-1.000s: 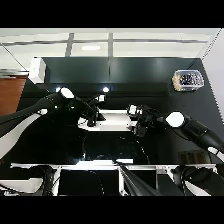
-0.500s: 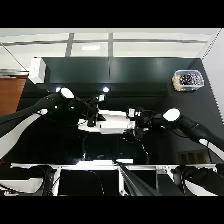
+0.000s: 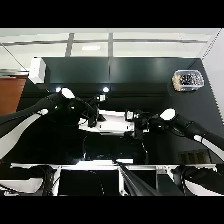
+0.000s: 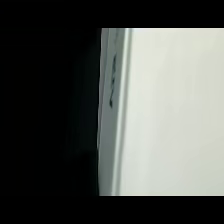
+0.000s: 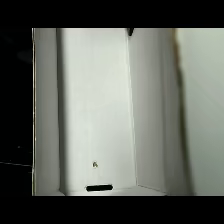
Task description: Fold the box and place the chain.
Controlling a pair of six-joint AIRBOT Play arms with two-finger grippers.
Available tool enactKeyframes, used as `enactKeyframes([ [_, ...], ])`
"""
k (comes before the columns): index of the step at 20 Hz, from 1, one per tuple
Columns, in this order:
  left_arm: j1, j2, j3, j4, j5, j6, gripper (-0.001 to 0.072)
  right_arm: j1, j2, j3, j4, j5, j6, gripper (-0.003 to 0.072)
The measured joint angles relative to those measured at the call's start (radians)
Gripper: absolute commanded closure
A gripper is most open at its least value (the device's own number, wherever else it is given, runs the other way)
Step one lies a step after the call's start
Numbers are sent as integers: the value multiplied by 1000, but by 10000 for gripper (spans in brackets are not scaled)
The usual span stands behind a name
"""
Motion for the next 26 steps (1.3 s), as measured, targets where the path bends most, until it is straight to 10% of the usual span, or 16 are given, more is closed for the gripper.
enactKeyframes([
  [17,0,-7,0,0,2,-1,682,25,-8,2,-80,-31,73,-25],
  [19,0,-7,0,0,2,0,682,26,-8,2,-82,-32,73,235],
  [23,0,-7,0,0,3,1,681,26,-8,2,-86,-33,74,259],
  [26,10,-5,0,0,-17,-4,472,26,-8,2,-86,-39,74,259],
])
